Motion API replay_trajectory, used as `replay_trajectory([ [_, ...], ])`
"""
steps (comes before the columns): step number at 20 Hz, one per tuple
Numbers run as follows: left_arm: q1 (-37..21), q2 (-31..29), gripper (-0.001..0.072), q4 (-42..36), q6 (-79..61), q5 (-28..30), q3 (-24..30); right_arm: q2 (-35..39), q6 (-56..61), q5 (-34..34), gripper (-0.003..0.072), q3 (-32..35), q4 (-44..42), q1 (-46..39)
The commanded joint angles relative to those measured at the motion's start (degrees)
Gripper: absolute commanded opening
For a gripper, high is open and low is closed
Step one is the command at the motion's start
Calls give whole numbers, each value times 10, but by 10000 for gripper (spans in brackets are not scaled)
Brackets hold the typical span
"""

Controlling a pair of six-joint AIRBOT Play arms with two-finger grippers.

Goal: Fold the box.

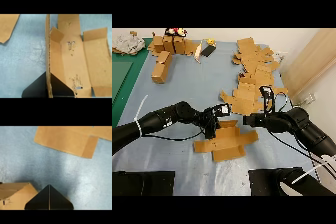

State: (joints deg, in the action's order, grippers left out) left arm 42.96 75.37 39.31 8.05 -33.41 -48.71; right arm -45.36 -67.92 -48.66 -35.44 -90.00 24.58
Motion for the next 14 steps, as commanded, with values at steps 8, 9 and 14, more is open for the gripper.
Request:
replay_trajectory([
  [8,20,-42,12,4,0,19,10,0,0,17,5,0,-2,0],
  [9,20,-48,12,5,-2,40,10,0,0,17,6,0,-3,0],
  [14,21,-49,12,-4,-42,78,18,0,0,19,5,0,-3,0],
])
